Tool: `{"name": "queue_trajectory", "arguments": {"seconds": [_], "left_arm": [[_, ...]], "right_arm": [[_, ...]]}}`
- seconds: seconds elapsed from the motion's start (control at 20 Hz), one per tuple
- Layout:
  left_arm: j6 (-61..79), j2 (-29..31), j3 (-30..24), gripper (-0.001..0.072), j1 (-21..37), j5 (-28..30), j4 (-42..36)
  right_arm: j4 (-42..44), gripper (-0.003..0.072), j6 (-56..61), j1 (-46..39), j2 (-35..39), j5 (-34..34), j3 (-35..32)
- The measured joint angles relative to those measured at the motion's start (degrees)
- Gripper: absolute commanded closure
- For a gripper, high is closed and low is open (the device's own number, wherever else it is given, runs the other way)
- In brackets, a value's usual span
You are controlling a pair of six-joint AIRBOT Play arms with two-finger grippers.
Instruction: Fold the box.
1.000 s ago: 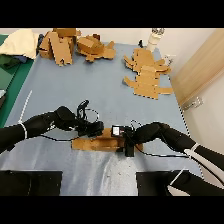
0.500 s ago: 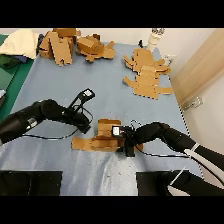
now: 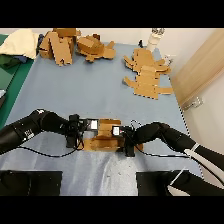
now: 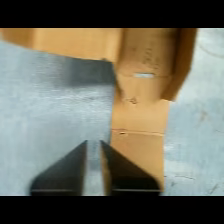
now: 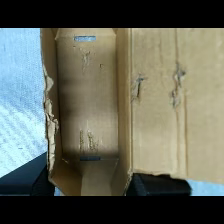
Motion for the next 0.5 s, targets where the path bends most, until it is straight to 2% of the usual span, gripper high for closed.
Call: {"name": "queue_trajectory", "arguments": {"seconds": [0.2,0.25,0.3,0.45,0.5], "left_arm": [[2.86,0.15,-0.98,0.0047,-0.46,-0.63,-6.49],[3.26,0.15,-1.07,0.0109,-0.52,-1.18,-7.91],[3.67,0.15,-1.16,0.0136,-0.55,-1.68,-9.11],[4.2,0.22,-1.27,0.0137,0.57,-2.95,-10.88],[4.26,0.22,-1.31,0.025,1.68,-3.26,-11.08]], "right_arm": [[0.04,0.0162,0.0,-0.02,0.0,0.0,0.02],[0.04,0.0163,0.0,0.0,-0.02,0.0,0.02],[0.04,0.0163,0.0,0.0,0.0,0.0,0.02],[0.04,0.0163,0.0,0.0,0.0,0.0,0.02],[0.04,0.0163,0.0,0.0,-0.02,0.0,0.02]]}}
